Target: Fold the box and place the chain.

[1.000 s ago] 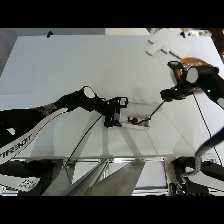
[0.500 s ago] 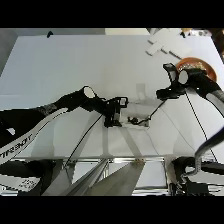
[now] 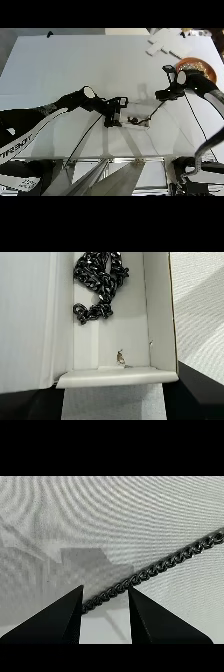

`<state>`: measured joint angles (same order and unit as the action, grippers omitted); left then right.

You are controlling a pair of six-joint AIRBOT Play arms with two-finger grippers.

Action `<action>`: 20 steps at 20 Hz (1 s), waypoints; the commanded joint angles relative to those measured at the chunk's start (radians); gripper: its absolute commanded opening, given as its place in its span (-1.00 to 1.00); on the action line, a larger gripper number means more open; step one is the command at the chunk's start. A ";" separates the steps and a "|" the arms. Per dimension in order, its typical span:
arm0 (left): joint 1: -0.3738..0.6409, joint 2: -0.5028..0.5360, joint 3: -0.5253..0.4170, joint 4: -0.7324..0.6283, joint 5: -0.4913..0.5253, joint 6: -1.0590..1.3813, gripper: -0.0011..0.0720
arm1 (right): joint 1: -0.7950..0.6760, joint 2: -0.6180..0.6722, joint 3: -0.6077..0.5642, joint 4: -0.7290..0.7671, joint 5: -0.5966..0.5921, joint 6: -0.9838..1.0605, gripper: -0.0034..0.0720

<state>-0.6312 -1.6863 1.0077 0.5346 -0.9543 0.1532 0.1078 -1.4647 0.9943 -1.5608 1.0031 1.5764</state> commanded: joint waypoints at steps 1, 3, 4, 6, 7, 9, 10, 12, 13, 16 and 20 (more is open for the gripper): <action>0.000 0.000 0.000 0.000 0.000 0.000 -0.50 | -0.001 0.000 -0.014 0.005 0.005 0.021 -0.16; 0.000 0.000 0.000 0.000 0.000 0.000 -0.50 | -0.001 0.000 -0.033 0.006 0.006 0.021 -0.16; 0.000 0.000 0.000 0.000 0.000 0.000 -0.50 | -0.001 0.000 -0.043 0.006 0.006 0.021 -0.16; 0.000 0.000 0.000 0.000 0.000 0.000 -0.50 | -0.001 0.000 -0.061 0.016 -0.003 0.021 -0.16; 0.000 0.000 0.000 0.000 0.000 0.000 -0.50 | -0.001 0.000 -0.068 0.019 -0.015 0.021 -0.18; 0.000 0.000 0.000 0.000 0.000 0.000 -0.50 | -0.001 0.000 -0.077 0.021 -0.035 0.021 -0.47; 0.000 0.000 0.000 0.000 0.000 0.000 -0.50 | -0.001 0.000 -0.078 0.021 -0.035 0.019 -0.72; 0.000 0.000 0.000 0.000 0.000 0.000 -0.50 | -0.001 0.010 -0.078 0.021 -0.035 -0.022 -0.86; 0.000 0.000 0.000 0.000 0.000 0.000 -0.50 | -0.001 0.027 -0.078 0.020 -0.034 -0.038 -0.86; 0.000 0.000 0.000 0.000 0.000 0.000 -0.50 | -0.001 0.139 -0.078 0.016 -0.021 -0.046 -0.86; 0.000 0.000 0.000 0.000 0.000 0.000 -0.50 | 0.001 0.349 -0.079 0.039 0.114 -0.106 -0.86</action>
